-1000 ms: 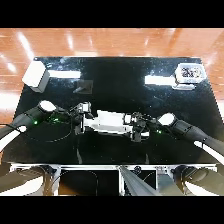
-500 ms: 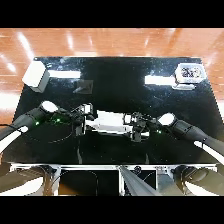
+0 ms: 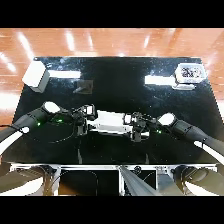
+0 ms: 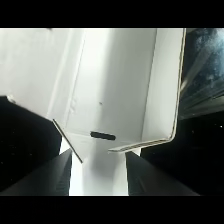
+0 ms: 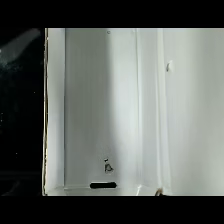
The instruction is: Fold the box and place the chain.
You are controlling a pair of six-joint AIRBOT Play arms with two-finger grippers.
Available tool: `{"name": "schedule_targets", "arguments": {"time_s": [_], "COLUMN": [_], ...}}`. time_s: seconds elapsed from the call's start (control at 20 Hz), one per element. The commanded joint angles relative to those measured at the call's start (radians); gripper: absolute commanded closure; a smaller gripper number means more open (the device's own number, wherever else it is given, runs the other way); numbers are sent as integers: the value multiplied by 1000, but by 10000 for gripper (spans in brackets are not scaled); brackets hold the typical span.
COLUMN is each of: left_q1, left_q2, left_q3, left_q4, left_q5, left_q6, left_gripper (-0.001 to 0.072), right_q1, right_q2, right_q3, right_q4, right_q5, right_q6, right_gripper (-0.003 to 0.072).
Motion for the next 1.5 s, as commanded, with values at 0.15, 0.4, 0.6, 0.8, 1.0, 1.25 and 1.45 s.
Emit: {"name": "schedule_targets", "arguments": {"time_s": [0.15, 0.4, 0.6, 0.8, 1.0, 1.25, 1.45], "left_q1": [-8, -8, -25, -61, -66, -71, -71], "left_q2": [0, 0, -1, -2, -2, -2, -2], "left_q3": [1, 2, 3, 5, 5, 5, 5], "left_q4": [-10, -34, -68, -90, -89, -89, -89], "left_q5": [4, -18, -16, 18, 20, 27, 27], "left_q6": [-1, -1, 0, 0, 0, 0, 0], "left_gripper": [422, 423, 423, 423, 423, 423, 421], "right_q1": [0, 0, 0, 0, 0, 0, 0], "right_q2": [0, 0, 0, 0, 0, 0, 0], "right_q3": [1, 1, 1, 1, 1, 1, 1], "right_q4": [0, 0, 0, 0, 0, 0, 0], "right_q5": [0, 0, 0, 0, 0, 0, 1], "right_q6": [0, 0, 0, 0, 0, 0, 0], "right_gripper": [64, 64, 64, 64, 64, 64, 64]}}
